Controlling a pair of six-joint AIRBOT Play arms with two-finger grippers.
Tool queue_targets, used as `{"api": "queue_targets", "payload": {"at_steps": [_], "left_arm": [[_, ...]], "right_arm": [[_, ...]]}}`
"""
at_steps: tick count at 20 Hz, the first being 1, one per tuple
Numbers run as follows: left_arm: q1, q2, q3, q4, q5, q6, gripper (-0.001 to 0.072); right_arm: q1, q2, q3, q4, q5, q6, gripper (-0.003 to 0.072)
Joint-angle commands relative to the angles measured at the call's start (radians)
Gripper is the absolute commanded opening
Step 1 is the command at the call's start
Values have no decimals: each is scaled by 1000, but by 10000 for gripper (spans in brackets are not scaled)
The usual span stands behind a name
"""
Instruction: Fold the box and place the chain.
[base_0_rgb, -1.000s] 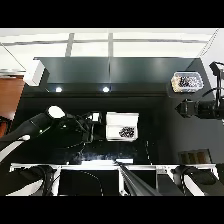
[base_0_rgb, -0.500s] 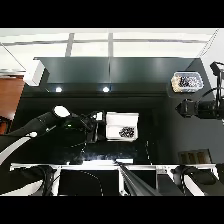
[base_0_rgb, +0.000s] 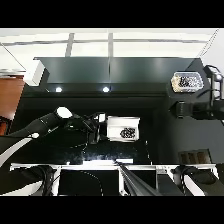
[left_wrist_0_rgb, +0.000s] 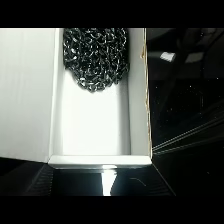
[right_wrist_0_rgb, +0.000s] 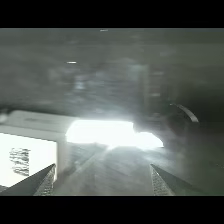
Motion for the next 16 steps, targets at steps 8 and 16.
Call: {"api": "queue_targets", "payload": {"at_steps": [8,16], "left_arm": [[-1,0,0,8,7,-3,420],[-1,0,0,8,8,-3,420]], "right_arm": [[187,-450,71,328,-312,-670,720],[209,-431,87,438,-29,-1046,720]]}}
